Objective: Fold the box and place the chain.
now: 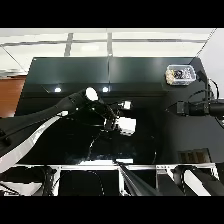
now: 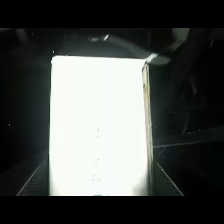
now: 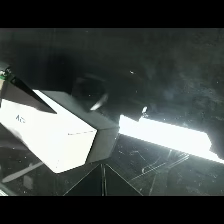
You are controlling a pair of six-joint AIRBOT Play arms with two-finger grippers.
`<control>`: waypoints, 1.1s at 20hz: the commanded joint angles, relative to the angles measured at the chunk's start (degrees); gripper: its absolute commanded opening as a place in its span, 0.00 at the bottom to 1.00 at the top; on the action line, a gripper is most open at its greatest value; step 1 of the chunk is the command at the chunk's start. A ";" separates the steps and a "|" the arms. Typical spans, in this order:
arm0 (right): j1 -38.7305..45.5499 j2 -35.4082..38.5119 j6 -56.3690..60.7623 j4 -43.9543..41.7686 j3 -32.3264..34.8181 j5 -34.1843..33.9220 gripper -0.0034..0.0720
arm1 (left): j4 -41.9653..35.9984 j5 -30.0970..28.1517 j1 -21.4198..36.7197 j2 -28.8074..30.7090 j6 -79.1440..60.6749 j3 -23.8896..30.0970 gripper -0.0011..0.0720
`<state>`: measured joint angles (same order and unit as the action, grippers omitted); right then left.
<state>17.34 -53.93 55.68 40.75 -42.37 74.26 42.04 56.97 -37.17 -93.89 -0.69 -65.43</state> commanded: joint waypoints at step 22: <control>0.00 -0.37 0.57 -2.82 0.02 -12.83 0.06 | 23.98 -14.64 58.16 -15.91 64.92 -32.92 0.49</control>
<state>17.34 -54.13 55.77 38.28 -42.37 63.02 60.80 41.45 17.15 -104.81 57.45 -93.86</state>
